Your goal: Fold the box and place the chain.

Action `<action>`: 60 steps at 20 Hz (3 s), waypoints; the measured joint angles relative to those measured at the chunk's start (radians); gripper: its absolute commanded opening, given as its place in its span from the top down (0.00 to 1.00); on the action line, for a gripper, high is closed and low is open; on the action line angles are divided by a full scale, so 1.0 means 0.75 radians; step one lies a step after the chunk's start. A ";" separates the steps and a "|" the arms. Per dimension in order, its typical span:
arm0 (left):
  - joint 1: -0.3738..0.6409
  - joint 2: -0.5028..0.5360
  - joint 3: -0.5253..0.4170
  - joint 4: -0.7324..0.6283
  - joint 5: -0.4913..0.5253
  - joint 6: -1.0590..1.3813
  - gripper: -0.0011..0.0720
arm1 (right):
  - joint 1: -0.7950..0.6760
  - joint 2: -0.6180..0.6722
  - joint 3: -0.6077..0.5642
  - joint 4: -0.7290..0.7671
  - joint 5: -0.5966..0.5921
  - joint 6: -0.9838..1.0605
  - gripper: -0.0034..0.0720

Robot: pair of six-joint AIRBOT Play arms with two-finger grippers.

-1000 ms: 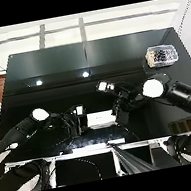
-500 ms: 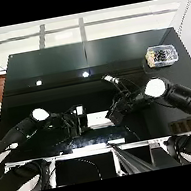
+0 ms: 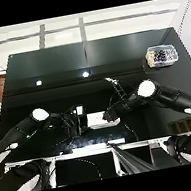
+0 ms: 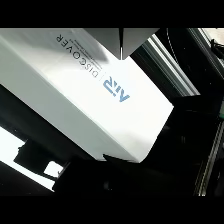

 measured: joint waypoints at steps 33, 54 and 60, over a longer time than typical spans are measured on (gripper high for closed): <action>-0.101 0.176 0.220 0.368 -0.137 -0.646 0.02 | -0.634 0.291 0.150 -0.299 0.299 -0.009 0.92; -0.298 -0.019 0.301 0.335 0.023 -0.671 0.02 | -0.640 0.292 0.129 -0.309 0.293 -0.010 0.92; -0.351 -0.089 0.301 0.331 0.060 -0.672 0.02 | -0.640 0.292 0.129 -0.309 0.288 -0.010 0.92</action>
